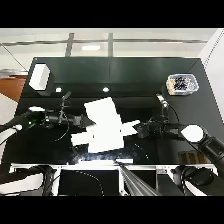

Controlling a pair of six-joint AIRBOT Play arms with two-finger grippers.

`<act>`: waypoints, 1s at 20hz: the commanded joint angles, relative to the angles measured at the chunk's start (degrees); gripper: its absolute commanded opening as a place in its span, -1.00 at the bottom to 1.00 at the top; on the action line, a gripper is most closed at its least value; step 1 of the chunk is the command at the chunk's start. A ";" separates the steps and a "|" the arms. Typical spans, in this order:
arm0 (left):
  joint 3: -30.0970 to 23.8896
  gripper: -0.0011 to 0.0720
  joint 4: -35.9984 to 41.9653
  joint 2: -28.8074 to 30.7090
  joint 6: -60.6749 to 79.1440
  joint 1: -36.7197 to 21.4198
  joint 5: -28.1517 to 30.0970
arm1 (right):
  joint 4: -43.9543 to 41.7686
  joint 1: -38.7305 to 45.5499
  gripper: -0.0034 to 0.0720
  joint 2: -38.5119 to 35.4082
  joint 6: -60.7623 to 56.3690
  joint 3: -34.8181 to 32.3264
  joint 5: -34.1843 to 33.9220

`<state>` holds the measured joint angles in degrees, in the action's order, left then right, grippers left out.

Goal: Fold the box and place the chain.

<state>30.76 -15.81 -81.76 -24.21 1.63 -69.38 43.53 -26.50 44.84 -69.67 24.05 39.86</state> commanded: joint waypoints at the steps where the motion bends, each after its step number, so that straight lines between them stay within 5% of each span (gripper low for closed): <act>1: 3.76 0.93 -3.02 -5.38 9.03 1.20 -7.23 | 0.04 -0.04 -0.79 -0.04 -0.02 -0.02 -0.04; 6: 9.66 0.63 -9.29 -8.68 9.05 3.43 -8.85 | 0.07 -0.04 -0.79 -0.04 -0.02 -0.02 -0.04; 14: 11.74 -0.89 -13.07 -8.98 10.67 5.90 -9.55 | 1.38 0.11 -0.75 -0.04 -0.48 0.00 0.22; 15: 11.91 -0.89 -13.46 -8.98 10.69 5.95 -9.99 | 2.01 1.11 -0.01 -0.15 -1.70 0.15 1.22; 16: 12.15 -0.90 -13.97 -8.94 10.69 5.95 -10.88 | 3.74 3.50 1.00 -0.46 -3.89 1.20 4.04; 20: 13.22 -0.91 -17.90 -6.23 10.71 8.09 -9.44 | 21.68 16.79 0.96 -2.89 -3.21 12.39 23.67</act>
<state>43.29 -30.74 -89.62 -13.72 8.21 -79.92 53.12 -16.88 43.20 -72.64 30.44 50.89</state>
